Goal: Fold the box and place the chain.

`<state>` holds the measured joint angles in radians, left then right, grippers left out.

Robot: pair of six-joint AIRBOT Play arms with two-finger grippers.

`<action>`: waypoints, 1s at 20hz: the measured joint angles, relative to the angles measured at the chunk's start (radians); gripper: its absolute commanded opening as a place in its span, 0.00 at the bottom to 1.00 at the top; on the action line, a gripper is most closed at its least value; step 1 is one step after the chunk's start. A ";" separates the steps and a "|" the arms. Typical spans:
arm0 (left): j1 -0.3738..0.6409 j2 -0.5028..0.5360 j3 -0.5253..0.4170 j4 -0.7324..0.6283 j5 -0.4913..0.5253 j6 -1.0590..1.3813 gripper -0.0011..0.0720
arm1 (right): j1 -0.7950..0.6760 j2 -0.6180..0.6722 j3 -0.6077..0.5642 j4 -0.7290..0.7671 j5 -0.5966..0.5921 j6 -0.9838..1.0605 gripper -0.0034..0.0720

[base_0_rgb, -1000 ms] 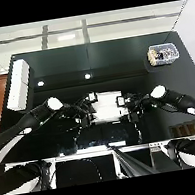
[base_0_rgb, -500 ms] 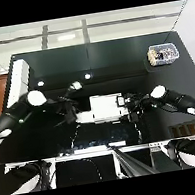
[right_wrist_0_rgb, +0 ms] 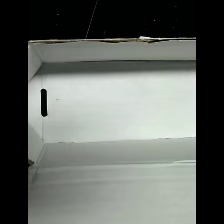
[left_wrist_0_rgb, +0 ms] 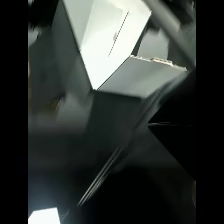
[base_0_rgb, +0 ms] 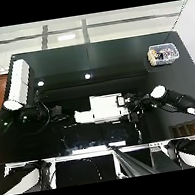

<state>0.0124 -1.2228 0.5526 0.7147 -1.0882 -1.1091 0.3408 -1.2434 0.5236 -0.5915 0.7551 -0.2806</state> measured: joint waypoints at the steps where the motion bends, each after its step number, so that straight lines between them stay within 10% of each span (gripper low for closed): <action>1: -0.012 -0.023 -0.011 -0.021 0.005 -0.005 0.04 | 0.000 0.000 0.000 0.000 0.000 0.000 0.23; 11: -0.220 -0.175 0.014 -0.151 0.088 0.031 0.05 | 0.000 0.000 0.000 0.000 0.000 0.000 0.23; 12: -0.223 -0.179 0.019 -0.170 0.087 0.053 0.10 | 0.000 0.000 0.000 0.000 0.000 0.000 0.23; 15: -0.214 -0.183 0.034 -0.229 0.053 0.106 0.82 | 0.000 0.000 0.000 0.000 0.000 0.000 0.23; 16: -0.209 -0.183 0.040 -0.243 0.030 0.121 0.92 | 0.000 0.000 0.000 0.000 0.000 0.000 0.23; 20: -0.196 -0.185 0.071 -0.250 0.004 0.158 0.92 | 0.000 0.000 0.000 0.000 0.000 0.000 0.23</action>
